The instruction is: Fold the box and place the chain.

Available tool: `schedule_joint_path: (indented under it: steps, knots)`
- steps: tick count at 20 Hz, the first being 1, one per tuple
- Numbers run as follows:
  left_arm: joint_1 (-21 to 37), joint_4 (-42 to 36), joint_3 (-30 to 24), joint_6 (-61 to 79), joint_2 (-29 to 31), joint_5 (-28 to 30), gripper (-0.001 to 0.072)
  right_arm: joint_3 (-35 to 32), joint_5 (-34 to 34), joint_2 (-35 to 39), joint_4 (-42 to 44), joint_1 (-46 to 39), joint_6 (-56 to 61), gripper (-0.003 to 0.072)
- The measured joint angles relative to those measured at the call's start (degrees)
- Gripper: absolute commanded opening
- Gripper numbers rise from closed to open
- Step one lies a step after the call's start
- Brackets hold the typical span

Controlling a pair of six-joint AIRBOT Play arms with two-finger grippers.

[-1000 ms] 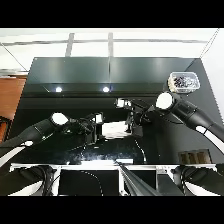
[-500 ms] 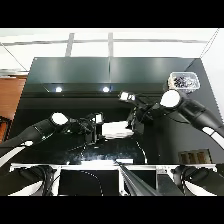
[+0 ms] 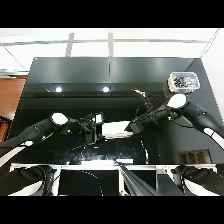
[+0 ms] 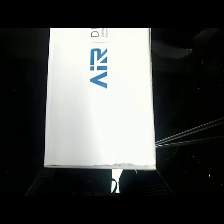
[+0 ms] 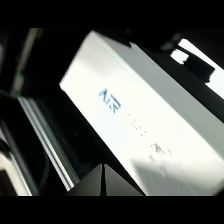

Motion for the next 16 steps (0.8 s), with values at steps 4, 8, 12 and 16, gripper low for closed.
schedule_joint_path:
  steps: [4, 8, 12, 16]
  knots:
    - [0.00, 0.00, 0.00, 0.02, 0.00, 0.02, 0.0399, -1.16, -3.76, -3.54, 6.05, 0.39, 0.83, 0.0011]
    - [0.00, 0.00, 0.00, 0.04, 0.00, 0.02, 0.0399, -1.44, -5.92, -5.27, 4.83, 0.52, 2.93, 0.0011]
    - [0.00, -0.02, 0.00, 0.00, 0.00, 0.04, 0.0399, -1.53, -7.08, -5.79, 1.79, 0.52, 5.05, 0.0011]
    - [0.00, -0.02, 0.00, 0.02, 0.00, 0.07, 0.0399, -1.53, -7.78, -5.92, 0.39, 0.55, 5.81, 0.0011]
